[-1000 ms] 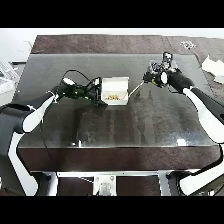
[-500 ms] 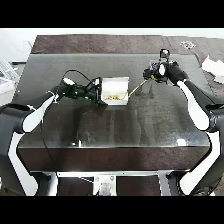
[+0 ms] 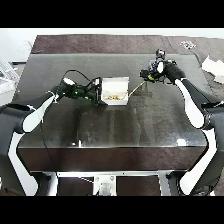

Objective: Fold the box and place the chain.

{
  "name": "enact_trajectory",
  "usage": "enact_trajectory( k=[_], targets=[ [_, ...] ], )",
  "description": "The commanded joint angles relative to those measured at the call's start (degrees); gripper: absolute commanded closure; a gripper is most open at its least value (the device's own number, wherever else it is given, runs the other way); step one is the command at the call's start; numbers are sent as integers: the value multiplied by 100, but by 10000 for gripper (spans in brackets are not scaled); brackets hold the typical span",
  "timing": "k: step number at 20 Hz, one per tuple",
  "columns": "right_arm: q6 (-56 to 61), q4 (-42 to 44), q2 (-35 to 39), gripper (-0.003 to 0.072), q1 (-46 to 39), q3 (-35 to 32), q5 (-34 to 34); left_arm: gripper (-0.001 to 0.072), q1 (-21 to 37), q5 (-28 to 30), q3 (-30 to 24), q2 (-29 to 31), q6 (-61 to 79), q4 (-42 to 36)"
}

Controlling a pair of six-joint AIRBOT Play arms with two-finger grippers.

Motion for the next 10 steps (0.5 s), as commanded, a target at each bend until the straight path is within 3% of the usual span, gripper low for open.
enact_trajectory(
  k=[1,2,4,5,7,8,9,10],
  targets=[
    [-72,42,-13,457,-11,28,140,222,2,2,2,4,0,2],
    [-197,22,-15,582,-37,37,247,222,2,2,2,4,0,2],
    [-221,26,-15,618,-81,44,398,222,2,2,2,4,0,2],
    [-284,22,-15,671,-96,44,404,222,2,4,2,4,0,2],
    [-328,22,-15,671,-96,44,407,222,2,2,2,4,0,2],
    [-328,20,-15,619,-96,44,404,222,2,2,2,4,0,2],
    [-326,17,-15,380,-103,55,404,222,2,2,2,4,0,2],
    [-323,20,-11,52,-114,61,404,222,2,2,2,4,0,2]
  ],
)
